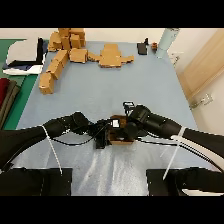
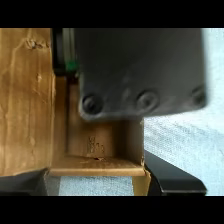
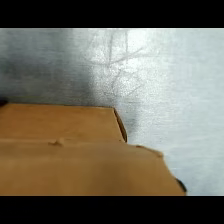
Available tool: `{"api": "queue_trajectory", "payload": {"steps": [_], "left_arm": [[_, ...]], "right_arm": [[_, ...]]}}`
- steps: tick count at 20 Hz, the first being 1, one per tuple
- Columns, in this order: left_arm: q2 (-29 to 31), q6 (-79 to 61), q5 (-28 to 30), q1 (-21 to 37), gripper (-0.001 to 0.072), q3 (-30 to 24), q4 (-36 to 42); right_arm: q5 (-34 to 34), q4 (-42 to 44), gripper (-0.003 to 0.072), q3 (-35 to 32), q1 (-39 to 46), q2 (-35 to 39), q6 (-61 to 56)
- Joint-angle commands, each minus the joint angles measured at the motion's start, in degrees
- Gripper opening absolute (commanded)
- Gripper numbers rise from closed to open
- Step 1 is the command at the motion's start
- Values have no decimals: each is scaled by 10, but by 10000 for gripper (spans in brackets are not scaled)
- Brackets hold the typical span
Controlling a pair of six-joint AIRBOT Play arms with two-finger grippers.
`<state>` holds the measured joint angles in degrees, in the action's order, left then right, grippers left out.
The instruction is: Fold the box.
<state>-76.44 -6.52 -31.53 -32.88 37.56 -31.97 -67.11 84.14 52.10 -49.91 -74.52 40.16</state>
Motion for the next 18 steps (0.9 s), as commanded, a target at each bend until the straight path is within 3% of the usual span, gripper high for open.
{"api": "queue_trajectory", "payload": {"steps": [1,5,6,8,9,10,11,15,16,18], "left_arm": [[0,0,0,0,464,0,0],[0,0,0,0,463,0,0],[0,0,0,0,464,0,0],[0,0,0,0,463,0,0],[0,0,0,0,463,0,0],[0,0,0,0,464,0,0],[0,0,0,0,463,0,0],[0,0,0,0,464,0,0],[0,0,0,0,463,0,0],[0,0,0,0,463,0,0]], "right_arm": [[-14,-10,335,8,-5,-23,-44],[-14,-25,16,8,-5,-23,-46],[-13,-23,7,8,-5,-23,-46],[-13,-23,8,8,-5,-23,-46],[-14,-23,50,8,-5,-23,-46],[-14,-22,232,8,-5,-23,-46],[-14,-18,307,8,-5,-23,-46],[-19,-17,307,9,-5,-23,-46],[-21,-19,285,9,-5,-23,-46],[-26,-19,7,9,-5,-23,-45]]}}
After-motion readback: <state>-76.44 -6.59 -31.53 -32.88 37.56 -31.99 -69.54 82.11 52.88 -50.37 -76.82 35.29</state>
